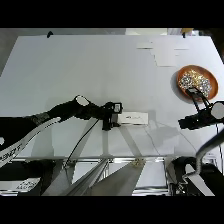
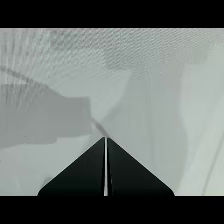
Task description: Fold the box and place the chain.
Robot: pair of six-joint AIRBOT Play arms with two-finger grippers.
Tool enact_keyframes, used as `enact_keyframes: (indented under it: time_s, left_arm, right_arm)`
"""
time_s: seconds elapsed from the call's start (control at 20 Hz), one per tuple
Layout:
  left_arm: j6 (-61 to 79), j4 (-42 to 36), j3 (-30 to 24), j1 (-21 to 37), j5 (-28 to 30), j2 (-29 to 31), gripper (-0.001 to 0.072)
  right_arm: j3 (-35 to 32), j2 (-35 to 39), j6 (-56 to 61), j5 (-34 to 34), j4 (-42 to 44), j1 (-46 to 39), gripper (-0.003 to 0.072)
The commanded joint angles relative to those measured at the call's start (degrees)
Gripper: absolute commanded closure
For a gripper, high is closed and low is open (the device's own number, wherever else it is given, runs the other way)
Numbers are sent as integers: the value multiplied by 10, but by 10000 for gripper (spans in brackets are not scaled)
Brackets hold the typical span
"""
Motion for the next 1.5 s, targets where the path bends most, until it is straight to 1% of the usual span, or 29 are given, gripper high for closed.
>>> enact_keyframes:
  time_s: [0.0, 0.4, 0.5, 0.55, 0.7, 0.75, 0.85, 0.9, 1.0, 1.15, 1.25, 1.3, 1.45]
  left_arm:
    - [0, 0, 0, 0, 0, 0, 540]
    - [0, 0, 0, 0, 0, 0, 540]
    - [0, -32, 0, -2, 16, 0, 541]
    - [0, -40, 0, -1, 12, 0, 540]
    - [0, -38, 0, -2, 9, 1, 540]
    - [4, -39, 0, -1, 15, 1, 540]
    - [0, -27, 0, 3, 47, 17, 541]
    - [-12, -10, 0, 10, 57, 35, 541]
    - [-72, 14, 0, 37, 69, 88, 541]
    - [-186, 56, 0, 110, 69, 191, 541]
    - [-261, 122, 0, 170, 69, 260, 541]
    - [-306, 167, 0, 204, 67, 291, 541]
    - [-469, 312, 0, 304, 58, 358, 541]
  right_arm:
    - [-6, 0, 9, 12, -4, -3, 667]
    - [-6, 0, 8, 12, -3, -3, 667]
    - [-6, 0, 8, 12, -4, -3, 667]
    - [-6, 0, 8, 12, -3, -3, 667]
    - [-6, 0, 8, 12, -3, -3, 667]
    - [-6, 0, 8, 12, -3, -3, 667]
    - [-6, 0, 8, 12, -3, -3, 667]
    - [-6, 0, 8, 12, -3, -3, 667]
    - [-6, 0, 8, 12, -3, -3, 667]
    - [-6, 0, 8, 12, -3, -3, 667]
    - [-6, 0, 8, 12, -3, -3, 667]
    - [-6, 0, 8, 12, -3, -3, 667]
    - [-6, 0, 8, 12, -3, -3, 667]
